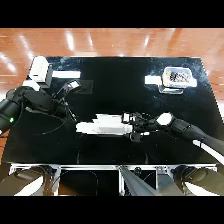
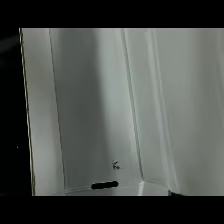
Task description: Fold the box and place the chain.
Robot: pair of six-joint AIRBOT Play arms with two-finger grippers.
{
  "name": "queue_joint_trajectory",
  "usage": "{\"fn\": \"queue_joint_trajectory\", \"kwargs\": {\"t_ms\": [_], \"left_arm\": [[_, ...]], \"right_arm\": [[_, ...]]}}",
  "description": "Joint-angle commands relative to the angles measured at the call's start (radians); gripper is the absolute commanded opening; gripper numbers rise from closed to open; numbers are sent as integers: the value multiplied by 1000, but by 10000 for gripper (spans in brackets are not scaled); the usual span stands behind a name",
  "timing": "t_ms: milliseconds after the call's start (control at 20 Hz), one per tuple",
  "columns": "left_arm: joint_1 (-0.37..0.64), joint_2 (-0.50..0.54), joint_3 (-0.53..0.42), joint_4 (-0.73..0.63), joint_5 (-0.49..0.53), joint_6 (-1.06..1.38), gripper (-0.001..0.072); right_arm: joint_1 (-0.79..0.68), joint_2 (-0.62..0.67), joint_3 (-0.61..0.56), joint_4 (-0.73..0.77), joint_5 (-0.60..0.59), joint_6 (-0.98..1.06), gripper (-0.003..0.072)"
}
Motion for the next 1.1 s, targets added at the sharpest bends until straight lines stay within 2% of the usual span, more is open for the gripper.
{"fn": "queue_joint_trajectory", "kwargs": {"t_ms": [0,50,100,550,650,1050], "left_arm": [[6,25,-51,-63,-23,-10,515],[6,26,-51,-78,-31,-10,514],[3,25,-51,-84,-42,-10,514],[-109,25,-51,-102,-87,-10,515],[-118,25,-51,-103,-101,-15,515],[-117,3,-51,-122,-92,-28,514]], "right_arm": [[0,0,0,2,-2,0,700],[0,0,0,2,-2,-1,649],[0,0,0,2,-1,-1,555],[0,0,0,2,-3,-1,566],[0,0,0,2,-2,0,638],[0,0,0,2,-5,-1,632]]}}
